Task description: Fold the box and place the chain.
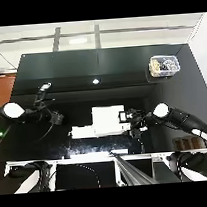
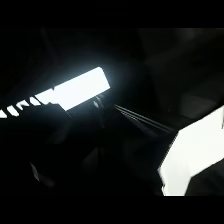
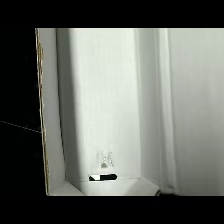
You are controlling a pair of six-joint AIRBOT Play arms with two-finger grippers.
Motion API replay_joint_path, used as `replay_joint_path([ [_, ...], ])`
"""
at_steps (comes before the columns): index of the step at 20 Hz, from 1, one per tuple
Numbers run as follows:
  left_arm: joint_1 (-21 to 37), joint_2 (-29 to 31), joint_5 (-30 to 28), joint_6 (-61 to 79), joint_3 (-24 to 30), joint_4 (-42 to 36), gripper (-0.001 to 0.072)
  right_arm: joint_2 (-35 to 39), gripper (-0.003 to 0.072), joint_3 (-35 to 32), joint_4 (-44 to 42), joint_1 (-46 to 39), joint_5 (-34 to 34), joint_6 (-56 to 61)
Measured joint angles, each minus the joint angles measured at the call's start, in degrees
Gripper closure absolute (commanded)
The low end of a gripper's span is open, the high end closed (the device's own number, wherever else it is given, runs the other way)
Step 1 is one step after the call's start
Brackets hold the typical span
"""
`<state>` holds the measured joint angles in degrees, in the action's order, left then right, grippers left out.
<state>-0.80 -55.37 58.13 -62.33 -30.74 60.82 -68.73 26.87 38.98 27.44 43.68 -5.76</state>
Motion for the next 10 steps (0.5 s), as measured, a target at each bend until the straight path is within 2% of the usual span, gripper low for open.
replay_joint_path([
  [2, 4.72, -1.16, 3.69, -5.03, 1.7, -1.97, 0.0682, 0.0, 0.0381, 0.0, 0.0, 0.0, 0.0, 0.0],
  [5, 8.28, -4.17, 6.84, -7.96, 5.31, -9.14, 0.0682, 0.0, 0.0381, 0.0, 0.0, 0.0, -0.02, 0.0],
  [10, 8.26, -11.13, 8.41, -3.85, 9.25, -23.26, 0.0683, 0.0, 0.0381, 0.0, 0.0, 0.0, -0.02, 0.0],
])
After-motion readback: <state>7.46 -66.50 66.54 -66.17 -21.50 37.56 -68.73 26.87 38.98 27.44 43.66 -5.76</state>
